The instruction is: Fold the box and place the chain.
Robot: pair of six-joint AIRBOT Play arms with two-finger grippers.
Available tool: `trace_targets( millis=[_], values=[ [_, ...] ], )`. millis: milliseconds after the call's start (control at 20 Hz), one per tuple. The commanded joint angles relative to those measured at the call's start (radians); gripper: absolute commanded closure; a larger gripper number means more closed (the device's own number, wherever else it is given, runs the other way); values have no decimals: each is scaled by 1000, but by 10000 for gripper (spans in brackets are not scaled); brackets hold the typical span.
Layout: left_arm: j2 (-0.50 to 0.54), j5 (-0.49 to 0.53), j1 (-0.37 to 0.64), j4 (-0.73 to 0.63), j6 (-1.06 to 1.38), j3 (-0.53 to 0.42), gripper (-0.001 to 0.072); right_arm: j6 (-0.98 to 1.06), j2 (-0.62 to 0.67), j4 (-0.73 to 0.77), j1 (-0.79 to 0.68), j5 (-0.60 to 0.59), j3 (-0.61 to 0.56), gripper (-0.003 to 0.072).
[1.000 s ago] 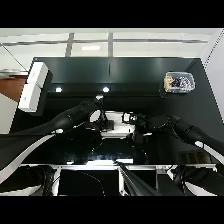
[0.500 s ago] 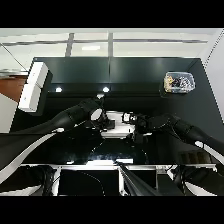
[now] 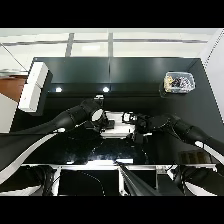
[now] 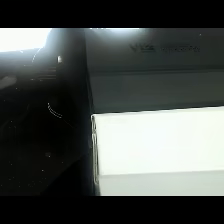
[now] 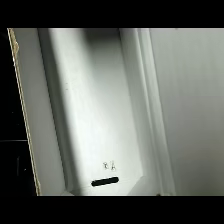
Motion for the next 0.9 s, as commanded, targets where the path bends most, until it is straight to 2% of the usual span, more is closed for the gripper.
trace_targets(
  millis=[0,50,100,200,250,300,550,600,650,700,750,800,850],
  values=[
    [-2,-5,-2,0,-1,0,681,-2,-1,0,0,1,0,224],
    [-2,-5,-2,0,-1,0,671,-2,0,0,0,0,0,224],
    [-2,-10,-1,0,-1,1,551,-2,-1,0,0,1,0,224],
    [-1,-39,0,5,-1,10,166,-2,-1,0,0,0,0,224],
    [-1,-56,0,10,-1,16,112,-2,0,0,0,0,0,224],
    [-1,-61,-1,16,0,19,111,-2,0,0,0,0,0,224],
    [-2,-60,0,15,-2,22,118,-2,-1,0,0,0,0,224],
    [-2,-59,0,14,-3,22,213,-2,-1,0,0,1,0,224],
    [-2,-58,-1,13,-2,22,399,-2,-1,0,0,0,0,224],
    [-2,-51,-1,7,-1,21,492,-2,0,0,0,0,0,224],
    [-2,-43,-1,5,-1,21,493,-2,-1,0,0,0,0,224],
    [-2,-44,0,5,-1,21,567,-2,0,0,0,0,0,224],
    [-2,-44,-1,5,0,21,679,-2,-1,0,0,0,0,224]
  ],
)
